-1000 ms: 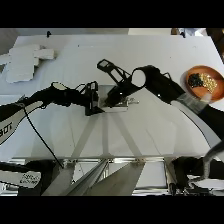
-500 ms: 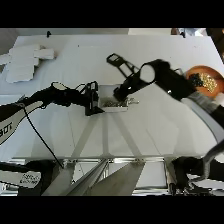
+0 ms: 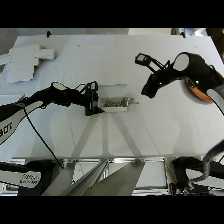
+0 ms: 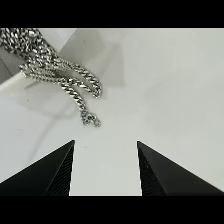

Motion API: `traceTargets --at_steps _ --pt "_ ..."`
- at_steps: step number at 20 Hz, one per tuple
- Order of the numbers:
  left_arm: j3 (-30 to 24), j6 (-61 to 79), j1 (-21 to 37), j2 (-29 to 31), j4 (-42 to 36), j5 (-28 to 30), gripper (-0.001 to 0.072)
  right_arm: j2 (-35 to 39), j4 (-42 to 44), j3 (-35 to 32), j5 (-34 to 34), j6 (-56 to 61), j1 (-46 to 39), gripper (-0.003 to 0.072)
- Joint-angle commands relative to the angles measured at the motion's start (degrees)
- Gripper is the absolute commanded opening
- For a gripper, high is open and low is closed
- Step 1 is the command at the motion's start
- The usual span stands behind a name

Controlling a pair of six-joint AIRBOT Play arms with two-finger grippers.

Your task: Fold the box and place the chain.

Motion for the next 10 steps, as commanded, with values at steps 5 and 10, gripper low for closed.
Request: traceTargets --at_steps 5,10 --pt "0.02 0.02 -0.02 0.04 0.02 0.0 0.0566 -10.01 9.75 -3.39 -3.5 -19.85 -1.36 0.0415" --pt "0.02 0.02 -0.02 0.04 0.02 0.0 0.0566 -11.47 9.77 -3.39 -8.76 -25.9 3.1 0.0519"
